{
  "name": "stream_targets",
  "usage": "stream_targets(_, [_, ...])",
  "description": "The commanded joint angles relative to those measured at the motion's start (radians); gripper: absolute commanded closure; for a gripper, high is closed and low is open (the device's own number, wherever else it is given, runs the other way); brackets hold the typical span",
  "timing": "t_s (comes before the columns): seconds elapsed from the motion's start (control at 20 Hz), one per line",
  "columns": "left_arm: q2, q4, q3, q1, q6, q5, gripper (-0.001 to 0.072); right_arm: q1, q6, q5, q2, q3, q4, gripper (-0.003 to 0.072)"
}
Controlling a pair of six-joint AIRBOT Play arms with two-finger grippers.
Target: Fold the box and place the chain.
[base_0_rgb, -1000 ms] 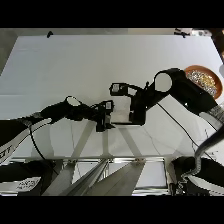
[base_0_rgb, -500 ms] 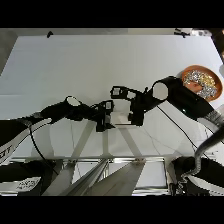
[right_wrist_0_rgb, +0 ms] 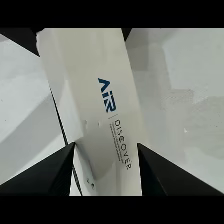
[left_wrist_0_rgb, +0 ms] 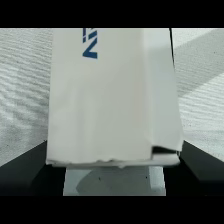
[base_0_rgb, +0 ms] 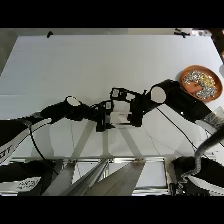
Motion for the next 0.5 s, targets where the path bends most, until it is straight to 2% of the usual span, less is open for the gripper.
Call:
stream_targets(0.0, [0.000, 0.000, 0.000, -0.001, 0.000, 0.000, 0.0316, 0.020, 0.052, -0.040, 0.000, -0.024, -0.008, 0.0286])
stream_targets(0.2, [0.000, 0.000, 0.000, -0.001, 0.000, 0.000, 0.0316, 0.030, 0.096, -0.060, 0.000, -0.035, -0.011, 0.0286])
stream_targets(0.25, [0.001, 0.000, 0.000, -0.001, 0.001, 0.000, 0.0316, 0.030, 0.105, -0.060, 0.000, -0.038, -0.014, 0.0300])
stream_targets(0.3, [0.001, 0.000, 0.000, -0.001, 0.000, 0.000, 0.0316, 0.030, 0.104, -0.060, 0.000, -0.039, -0.014, 0.0347])
stream_targets(0.45, [0.001, 0.000, 0.000, -0.001, 0.000, 0.000, 0.0316, 0.030, 0.105, -0.060, 0.000, -0.040, -0.014, 0.0347])
